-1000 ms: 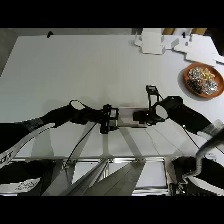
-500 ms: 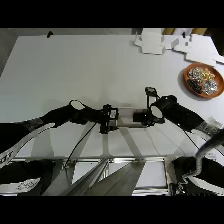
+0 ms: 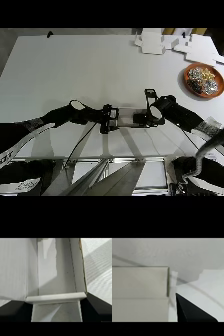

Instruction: Fold the box and place the chain.

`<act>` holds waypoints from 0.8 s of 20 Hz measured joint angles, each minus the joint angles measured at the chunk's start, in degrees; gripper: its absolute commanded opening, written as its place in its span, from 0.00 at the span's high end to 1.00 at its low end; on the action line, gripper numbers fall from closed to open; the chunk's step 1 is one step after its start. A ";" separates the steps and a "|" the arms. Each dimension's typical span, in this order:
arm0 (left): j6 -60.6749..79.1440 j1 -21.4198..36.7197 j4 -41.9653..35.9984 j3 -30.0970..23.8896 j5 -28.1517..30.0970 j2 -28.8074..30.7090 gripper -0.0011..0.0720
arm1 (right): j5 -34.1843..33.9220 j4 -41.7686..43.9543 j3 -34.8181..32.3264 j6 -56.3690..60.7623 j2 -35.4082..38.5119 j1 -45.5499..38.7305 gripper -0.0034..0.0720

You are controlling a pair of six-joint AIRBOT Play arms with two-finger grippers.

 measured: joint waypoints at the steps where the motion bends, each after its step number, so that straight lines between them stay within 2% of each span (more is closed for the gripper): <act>1: 0.00 0.00 0.00 0.00 -0.02 0.02 0.61 | 0.31 -0.50 0.09 0.00 0.00 -0.02 0.58; 6: 0.00 0.00 0.04 0.00 -0.02 0.02 0.61 | -0.31 -1.66 0.17 0.87 -0.98 -0.02 0.66; 7: -0.02 0.00 0.04 0.00 -0.02 0.00 0.61 | -0.50 -1.75 0.17 0.90 -1.33 -0.02 0.77; 9: -0.02 0.00 0.02 0.00 -0.02 0.00 0.61 | -1.25 -1.57 0.17 1.11 -1.84 0.00 0.92; 10: -0.02 0.00 0.09 0.00 0.00 0.00 0.61 | -1.20 -1.55 0.20 1.05 -1.95 0.00 0.94; 14: -0.02 0.00 0.09 0.00 0.00 0.00 0.61 | -1.16 -1.66 0.24 0.85 -2.21 0.00 0.92; 16: -0.02 0.00 0.07 0.00 -0.07 0.00 0.61 | -1.16 -1.77 0.20 -0.09 -2.25 0.00 0.74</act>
